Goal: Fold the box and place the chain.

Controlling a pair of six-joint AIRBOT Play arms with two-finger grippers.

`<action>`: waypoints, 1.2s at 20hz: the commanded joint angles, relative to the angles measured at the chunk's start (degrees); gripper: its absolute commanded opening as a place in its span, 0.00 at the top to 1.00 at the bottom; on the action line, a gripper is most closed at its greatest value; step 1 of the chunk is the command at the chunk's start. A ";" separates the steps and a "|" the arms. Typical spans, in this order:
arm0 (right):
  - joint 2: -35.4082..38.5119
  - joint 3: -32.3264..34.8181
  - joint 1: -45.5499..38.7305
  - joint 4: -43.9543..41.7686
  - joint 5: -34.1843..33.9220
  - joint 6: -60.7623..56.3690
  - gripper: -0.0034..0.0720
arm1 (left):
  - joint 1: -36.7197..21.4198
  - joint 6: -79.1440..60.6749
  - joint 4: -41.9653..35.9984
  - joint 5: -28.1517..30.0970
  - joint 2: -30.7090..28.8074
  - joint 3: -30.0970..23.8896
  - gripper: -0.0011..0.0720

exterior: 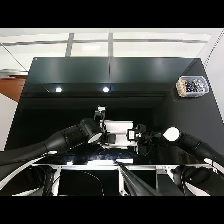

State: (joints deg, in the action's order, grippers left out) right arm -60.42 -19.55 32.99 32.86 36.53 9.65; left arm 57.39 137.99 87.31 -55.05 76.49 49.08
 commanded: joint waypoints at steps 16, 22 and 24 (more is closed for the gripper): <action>-0.04 0.04 0.04 0.00 0.02 -0.02 0.25 | 0.09 1.99 -0.87 -1.27 0.28 0.26 0.55; -0.04 0.04 0.04 0.00 0.00 -0.02 0.25 | 0.07 2.01 -0.22 -2.23 0.33 0.24 0.56; -0.04 0.04 0.04 0.00 0.02 -0.02 0.25 | 0.07 2.01 -0.07 -1.92 0.35 0.24 0.62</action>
